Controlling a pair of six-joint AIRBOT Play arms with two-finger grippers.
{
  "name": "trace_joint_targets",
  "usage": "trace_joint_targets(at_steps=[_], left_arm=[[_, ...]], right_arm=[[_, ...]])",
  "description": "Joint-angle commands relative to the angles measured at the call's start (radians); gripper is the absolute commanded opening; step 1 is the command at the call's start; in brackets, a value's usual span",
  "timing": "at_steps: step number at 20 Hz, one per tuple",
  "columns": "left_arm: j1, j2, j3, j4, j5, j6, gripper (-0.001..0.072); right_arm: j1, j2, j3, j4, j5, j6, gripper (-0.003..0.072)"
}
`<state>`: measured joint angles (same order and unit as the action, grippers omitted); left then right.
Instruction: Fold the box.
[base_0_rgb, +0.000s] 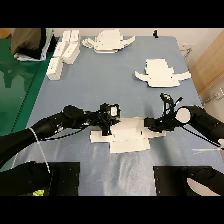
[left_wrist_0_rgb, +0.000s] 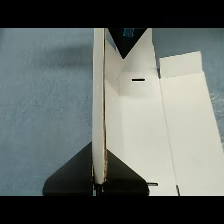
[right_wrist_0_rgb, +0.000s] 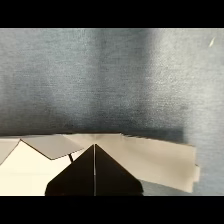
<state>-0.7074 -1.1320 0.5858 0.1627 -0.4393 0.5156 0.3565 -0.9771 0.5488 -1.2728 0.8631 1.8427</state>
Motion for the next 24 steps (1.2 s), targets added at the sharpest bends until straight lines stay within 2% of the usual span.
trace_joint_targets(at_steps=[1,3,5,7,9,17,24], left_arm=[[-0.003,0.0,-0.003,-0.002,0.077,0.092,0.0015],[-0.003,0.014,-0.003,-0.002,0.131,0.154,0.0016],[-0.003,0.056,-0.003,-0.002,0.14,0.152,0.0016],[-0.003,0.096,-0.003,-0.002,0.112,0.145,0.0016],[-0.003,0.097,-0.005,-0.003,0.064,0.119,0.0016],[-0.004,-0.006,-0.04,-0.014,0.052,0.121,0.0015],[-0.054,-0.009,-0.041,-0.013,0.108,0.129,0.0015]], right_arm=[[0.001,0.0,0.0,0.0,-0.003,0.0,0.0001],[0.0,0.001,0.0,-0.001,-0.019,0.002,0.0001],[0.0,0.016,0.001,-0.002,-0.086,0.054,0.0001],[-0.002,0.051,0.013,-0.005,-0.179,0.106,0.0001],[-0.003,0.082,0.043,-0.015,-0.219,0.117,0.0001],[-0.002,0.102,0.086,-0.021,-0.222,0.117,0.0001],[-0.002,0.101,0.086,-0.022,-0.241,0.117,0.0001]])
